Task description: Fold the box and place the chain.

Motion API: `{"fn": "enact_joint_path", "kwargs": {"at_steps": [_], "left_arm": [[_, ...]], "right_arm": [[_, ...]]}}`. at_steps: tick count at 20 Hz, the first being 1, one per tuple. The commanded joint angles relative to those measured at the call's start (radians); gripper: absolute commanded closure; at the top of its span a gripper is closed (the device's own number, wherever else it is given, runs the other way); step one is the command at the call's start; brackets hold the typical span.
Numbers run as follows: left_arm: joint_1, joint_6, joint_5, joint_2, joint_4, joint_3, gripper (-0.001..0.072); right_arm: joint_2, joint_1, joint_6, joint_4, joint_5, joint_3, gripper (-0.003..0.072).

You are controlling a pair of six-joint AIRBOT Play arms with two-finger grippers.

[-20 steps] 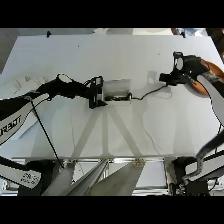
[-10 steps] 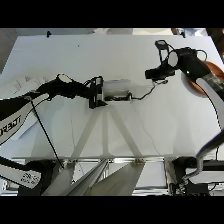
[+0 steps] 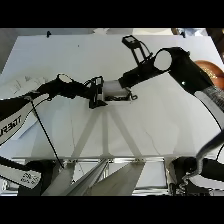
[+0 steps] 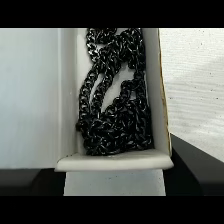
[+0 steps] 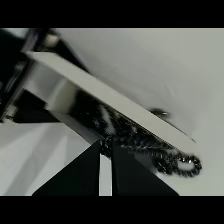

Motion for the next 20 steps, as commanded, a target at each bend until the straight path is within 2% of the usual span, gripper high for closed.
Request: {"fn": "enact_joint_path", "kwargs": {"at_steps": [1, 6, 9, 11, 13, 15, 19, 20], "left_arm": [[-0.001, 0.000, -0.003, 0.000, 0.000, 0.000, 0.0317], [-0.001, 0.000, -0.003, 0.000, 0.000, 0.000, 0.0317], [-0.001, 0.000, -0.002, 0.000, 0.000, 0.000, 0.0317], [-0.001, 0.000, -0.002, 0.000, 0.000, 0.000, 0.0317], [-0.001, 0.000, -0.002, 0.000, 0.001, 0.000, 0.0317], [-0.001, 0.000, -0.003, 0.000, 0.001, 0.000, 0.0317], [-0.001, 0.000, -0.002, 0.000, 0.001, 0.000, 0.0317], [-0.001, 0.000, -0.003, 0.000, 0.000, 0.000, 0.0317]], "right_arm": [[0.006, 0.046, -0.173, 0.216, -0.051, 0.003, 0.0671], [-0.024, 0.046, -0.190, 0.203, -0.005, 0.003, 0.0671], [-0.077, 0.045, -0.177, 0.133, 0.024, 0.003, 0.0664], [-0.090, 0.044, -0.184, 0.081, 0.022, 0.003, 0.0546], [-0.076, 0.029, -0.224, 0.094, 0.025, 0.003, 0.0542], [-0.044, -0.012, -0.277, 0.093, 0.047, 0.003, 0.0541], [-0.016, -0.183, -0.524, 0.093, 0.229, -0.001, 0.0517], [-0.017, -0.229, -0.585, 0.093, 0.243, -0.011, 0.0517]]}}
